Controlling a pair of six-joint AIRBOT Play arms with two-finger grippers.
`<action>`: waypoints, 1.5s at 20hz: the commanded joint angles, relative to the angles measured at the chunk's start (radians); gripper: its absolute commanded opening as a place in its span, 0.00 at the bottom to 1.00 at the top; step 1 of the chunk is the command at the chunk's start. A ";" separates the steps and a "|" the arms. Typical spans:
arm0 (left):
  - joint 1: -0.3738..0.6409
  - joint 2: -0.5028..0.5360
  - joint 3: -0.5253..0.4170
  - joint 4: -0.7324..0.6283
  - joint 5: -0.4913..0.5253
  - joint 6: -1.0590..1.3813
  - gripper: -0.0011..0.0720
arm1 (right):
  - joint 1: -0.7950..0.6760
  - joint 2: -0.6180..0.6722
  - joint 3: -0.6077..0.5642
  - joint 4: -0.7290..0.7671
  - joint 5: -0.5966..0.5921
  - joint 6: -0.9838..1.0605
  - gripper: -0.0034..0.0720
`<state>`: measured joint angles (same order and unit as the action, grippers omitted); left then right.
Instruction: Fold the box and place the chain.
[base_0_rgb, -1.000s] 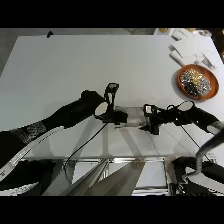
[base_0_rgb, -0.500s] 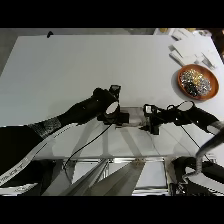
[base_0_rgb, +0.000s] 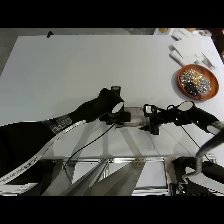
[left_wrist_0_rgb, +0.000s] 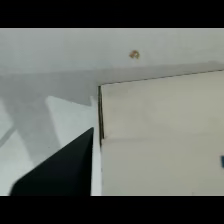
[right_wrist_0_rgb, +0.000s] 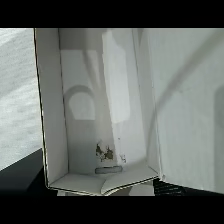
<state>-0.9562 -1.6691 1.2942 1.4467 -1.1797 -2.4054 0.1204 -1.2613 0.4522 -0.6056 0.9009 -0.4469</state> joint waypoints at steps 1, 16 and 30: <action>-0.006 -0.020 0.007 0.013 -0.042 -0.004 0.18 | 0.000 0.000 0.000 0.000 0.000 0.000 0.57; -0.010 -0.023 0.007 0.029 -0.020 -0.019 0.22 | 0.000 0.000 0.000 0.000 0.000 0.000 0.57; 0.040 0.062 0.007 -0.038 -0.010 0.160 0.32 | 0.000 0.000 0.000 0.000 0.000 0.000 0.57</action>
<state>-0.9413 -1.6482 1.2999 1.4479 -1.1927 -2.3558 0.1207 -1.2613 0.4519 -0.6056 0.9001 -0.4480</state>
